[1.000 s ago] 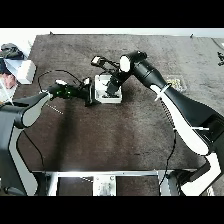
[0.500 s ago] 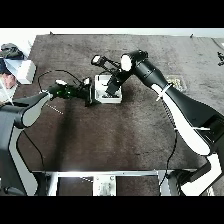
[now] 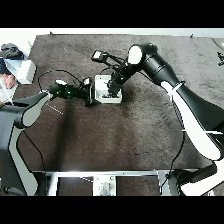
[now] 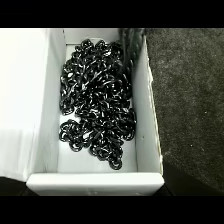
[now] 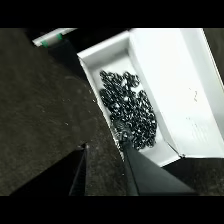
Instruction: Fold the box and place the chain.
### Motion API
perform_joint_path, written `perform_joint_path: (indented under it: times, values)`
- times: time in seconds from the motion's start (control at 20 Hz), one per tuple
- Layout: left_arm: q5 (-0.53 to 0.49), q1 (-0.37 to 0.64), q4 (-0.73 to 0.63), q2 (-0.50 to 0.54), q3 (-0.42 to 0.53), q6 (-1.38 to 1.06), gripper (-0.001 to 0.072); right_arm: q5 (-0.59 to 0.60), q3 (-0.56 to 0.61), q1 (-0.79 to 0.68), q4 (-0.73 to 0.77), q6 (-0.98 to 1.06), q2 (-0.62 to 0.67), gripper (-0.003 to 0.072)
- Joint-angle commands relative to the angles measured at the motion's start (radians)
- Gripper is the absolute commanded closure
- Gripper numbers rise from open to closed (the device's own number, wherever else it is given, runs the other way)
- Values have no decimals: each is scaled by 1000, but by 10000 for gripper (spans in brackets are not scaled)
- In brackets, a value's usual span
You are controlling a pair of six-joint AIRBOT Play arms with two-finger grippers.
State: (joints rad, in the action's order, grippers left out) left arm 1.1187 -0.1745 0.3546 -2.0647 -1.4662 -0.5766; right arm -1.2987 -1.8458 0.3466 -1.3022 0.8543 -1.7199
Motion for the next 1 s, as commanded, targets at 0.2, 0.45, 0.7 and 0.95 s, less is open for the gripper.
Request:
perform_joint_path:
  times: [0.2,0.45,0.7,0.95]
  values:
    - [0,0,0,0,0,0,236,60,0,-35,47,-13,12,475]
    - [0,0,0,0,0,0,236,284,0,-100,51,49,9,616]
    - [0,0,0,0,0,0,236,295,0,-242,300,-33,-56,616]
    - [0,0,0,0,0,0,236,279,-2,-314,516,-174,-144,617]
